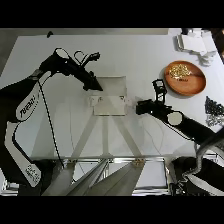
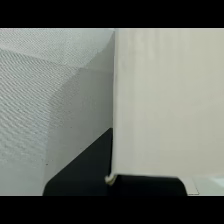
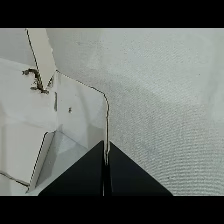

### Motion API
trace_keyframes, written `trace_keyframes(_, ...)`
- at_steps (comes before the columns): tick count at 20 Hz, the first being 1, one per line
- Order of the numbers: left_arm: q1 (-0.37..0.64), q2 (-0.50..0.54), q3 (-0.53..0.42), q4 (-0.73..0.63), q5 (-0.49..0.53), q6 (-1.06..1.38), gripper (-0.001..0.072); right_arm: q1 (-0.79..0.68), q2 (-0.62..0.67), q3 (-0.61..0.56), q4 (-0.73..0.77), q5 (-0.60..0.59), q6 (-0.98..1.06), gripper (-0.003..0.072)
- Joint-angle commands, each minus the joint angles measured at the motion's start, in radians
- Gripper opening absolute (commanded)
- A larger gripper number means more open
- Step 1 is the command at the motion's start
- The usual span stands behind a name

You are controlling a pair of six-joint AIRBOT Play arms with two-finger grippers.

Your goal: Fold the box and place the chain.

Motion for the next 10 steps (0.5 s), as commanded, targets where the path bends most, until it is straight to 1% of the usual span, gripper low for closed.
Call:
trace_keyframes(1,-0.001,-0.001,0.0,0.0,0.001,0.003,0.0014,0.001,0.001,0.0,0.0,0.0,0.0,0.0016)
trace_keyframes(3,-0.001,-0.001,0.0,0.0,0.001,0.003,0.0014,0.001,0.001,0.0,0.0,0.0,0.0,0.0016)
trace_keyframes(4,-0.001,-0.001,0.0,0.0,0.0,0.002,0.0014,0.001,0.001,0.0,-0.001,-0.02,0.0,0.0016)
trace_keyframes(6,-0.001,-0.001,0.0,-0.003,0.0,0.002,0.0014,0.001,0.001,0.0,0.0,-0.117,0.001,0.0016)
trace_keyframes(7,-0.001,-0.001,0.0,-0.004,0.001,0.002,0.0014,0.001,0.001,0.0,0.002,-0.135,0.014,0.0016)
trace_keyframes(9,-0.001,-0.001,0.0,-0.004,0.0,0.002,0.0014,0.001,0.001,0.0,0.001,-0.134,0.063,0.0016)
trace_keyframes(10,-0.001,-0.001,0.0,-0.004,0.0,0.002,0.0014,0.001,0.001,0.0,0.001,-0.151,0.063,0.0017)
